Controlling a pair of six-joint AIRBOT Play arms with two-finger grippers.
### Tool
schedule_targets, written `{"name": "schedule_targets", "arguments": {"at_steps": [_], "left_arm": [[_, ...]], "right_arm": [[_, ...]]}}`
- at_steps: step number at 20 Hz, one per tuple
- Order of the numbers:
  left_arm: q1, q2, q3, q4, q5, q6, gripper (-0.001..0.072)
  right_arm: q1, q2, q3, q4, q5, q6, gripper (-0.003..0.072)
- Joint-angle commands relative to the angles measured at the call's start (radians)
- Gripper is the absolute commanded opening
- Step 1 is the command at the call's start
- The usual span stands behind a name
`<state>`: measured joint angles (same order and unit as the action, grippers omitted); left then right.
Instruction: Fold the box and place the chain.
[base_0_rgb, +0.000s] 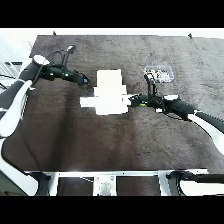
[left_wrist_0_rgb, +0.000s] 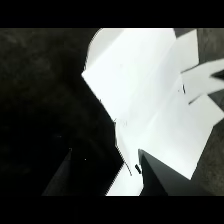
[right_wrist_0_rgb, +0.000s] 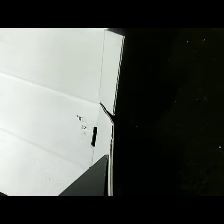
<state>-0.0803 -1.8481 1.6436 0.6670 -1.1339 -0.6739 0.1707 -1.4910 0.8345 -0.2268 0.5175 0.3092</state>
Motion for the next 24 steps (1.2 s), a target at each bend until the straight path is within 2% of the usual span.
{"name": "schedule_targets", "arguments": {"at_steps": [1,3,5,8,18,19,20,23,24], "left_arm": [[-0.016,-0.144,0.169,-0.005,-0.139,-0.059,0.0483],[-0.021,-0.195,0.22,-0.024,-0.183,-0.059,0.0484],[-0.038,-0.219,0.238,-0.03,-0.179,-0.056,0.0484],[-0.064,-0.246,0.241,-0.051,-0.156,-0.042,0.0484],[-0.067,-0.314,0.242,-0.181,-0.175,0.014,0.048],[-0.067,-0.317,0.242,-0.182,-0.175,0.021,0.0466],[-0.067,-0.318,0.242,-0.183,-0.176,0.021,0.0413],[-0.067,-0.319,0.242,-0.182,-0.195,0.029,0.0409],[-0.067,-0.319,0.242,-0.182,-0.195,0.028,0.0327]], "right_arm": [[0.001,0.0,0.001,0.01,-0.001,-0.005,0.0011],[0.0,0.0,0.001,0.01,-0.001,-0.005,0.0011],[0.001,0.0,0.001,0.01,-0.001,-0.005,0.0011],[0.001,0.0,0.001,0.01,-0.001,-0.004,0.0011],[0.005,0.0,0.001,0.01,-0.001,-0.004,0.0011],[0.005,0.0,0.001,0.01,-0.001,-0.005,0.0012],[0.005,0.0,0.001,0.01,-0.001,-0.005,0.0012],[0.005,0.0,0.001,0.01,-0.001,-0.005,0.0012],[0.005,0.0,0.001,0.01,-0.001,-0.005,0.0012]]}}
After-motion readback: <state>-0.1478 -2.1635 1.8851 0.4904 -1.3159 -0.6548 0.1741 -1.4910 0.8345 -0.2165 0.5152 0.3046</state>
